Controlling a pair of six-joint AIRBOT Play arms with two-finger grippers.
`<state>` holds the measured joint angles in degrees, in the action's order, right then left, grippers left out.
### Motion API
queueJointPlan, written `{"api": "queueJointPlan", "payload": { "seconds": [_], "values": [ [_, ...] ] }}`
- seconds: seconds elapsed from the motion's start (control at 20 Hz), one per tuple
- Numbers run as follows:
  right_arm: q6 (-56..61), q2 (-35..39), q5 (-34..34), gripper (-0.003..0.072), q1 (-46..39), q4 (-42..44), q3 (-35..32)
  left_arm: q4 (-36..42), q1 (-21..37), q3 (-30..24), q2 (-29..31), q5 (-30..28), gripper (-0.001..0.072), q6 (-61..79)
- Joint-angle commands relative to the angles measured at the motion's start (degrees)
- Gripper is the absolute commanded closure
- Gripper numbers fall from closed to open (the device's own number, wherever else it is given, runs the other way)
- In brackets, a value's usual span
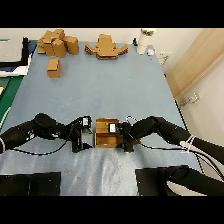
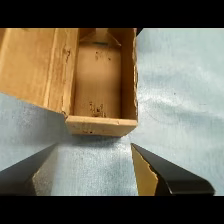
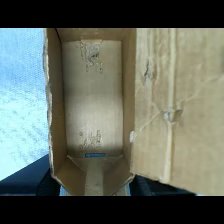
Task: Fold the box.
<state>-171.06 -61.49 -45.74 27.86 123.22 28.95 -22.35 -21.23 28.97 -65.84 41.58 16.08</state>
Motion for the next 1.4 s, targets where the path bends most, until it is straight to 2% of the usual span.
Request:
{"api": "queueJointPlan", "payload": {
  "seconds": [0.0, 0.45, 0.6, 1.35],
  "values": [
    [0.0, 0.0, 0.0, 0.0142, 0.0, 0.0, 0.0, 1.7, -1.1, -0.9, 0.3, -2.6, 0.0026, 1.5],
    [0.0, 0.0, 0.0, 0.0142, 0.0, 0.0, 0.0, 1.8, -6.1, -0.8, -2.4, -6.3, 0.0027, 3.0],
    [0.0, 0.0, 0.0, 0.0142, 0.0, 0.0, 0.0, 2.0, -7.8, -0.8, -2.4, -10.1, 0.0026, 3.0],
    [0.0, 0.0, 0.0, 0.0142, 0.0, 0.0, 0.0, 2.8, -10.2, 2.7, -5.8, -10.1, 0.0028, 0.6]
  ]
}}
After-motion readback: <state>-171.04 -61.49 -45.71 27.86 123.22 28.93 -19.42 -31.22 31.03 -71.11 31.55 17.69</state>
